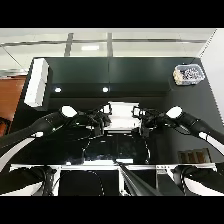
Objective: Fold the box and place the chain.
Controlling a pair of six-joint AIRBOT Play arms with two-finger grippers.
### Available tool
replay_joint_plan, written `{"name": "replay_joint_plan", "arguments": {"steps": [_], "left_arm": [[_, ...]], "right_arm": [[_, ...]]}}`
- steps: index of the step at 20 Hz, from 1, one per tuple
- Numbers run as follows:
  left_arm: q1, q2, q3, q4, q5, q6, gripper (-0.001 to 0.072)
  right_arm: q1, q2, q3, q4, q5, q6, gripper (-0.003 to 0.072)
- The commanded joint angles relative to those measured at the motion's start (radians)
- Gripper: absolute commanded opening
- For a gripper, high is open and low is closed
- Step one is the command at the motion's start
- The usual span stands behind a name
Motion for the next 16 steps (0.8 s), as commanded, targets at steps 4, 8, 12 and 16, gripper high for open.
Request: {"name": "replay_joint_plan", "arguments": {"steps": [4, 8, 12, 16], "left_arm": [[0.003, 0.003, 0.001, 0.035, 0.001, -0.041, 0.0308], [0.087, 0.105, 0.001, 0.278, -0.071, -0.371, 0.0023], [0.283, 0.261, 0.001, 0.546, -0.250, -0.713, 0.0023], [0.478, 0.305, -0.003, 0.558, -0.376, -1.157, 0.0022]], "right_arm": [[0.000, 0.000, 0.001, 0.000, 0.001, -0.001, 0.0126], [0.000, 0.000, 0.001, 0.000, 0.001, -0.001, 0.0126], [0.000, 0.000, 0.001, 0.000, 0.001, -0.001, 0.0126], [0.000, 0.000, 0.001, 0.000, 0.001, -0.001, 0.0126]]}}
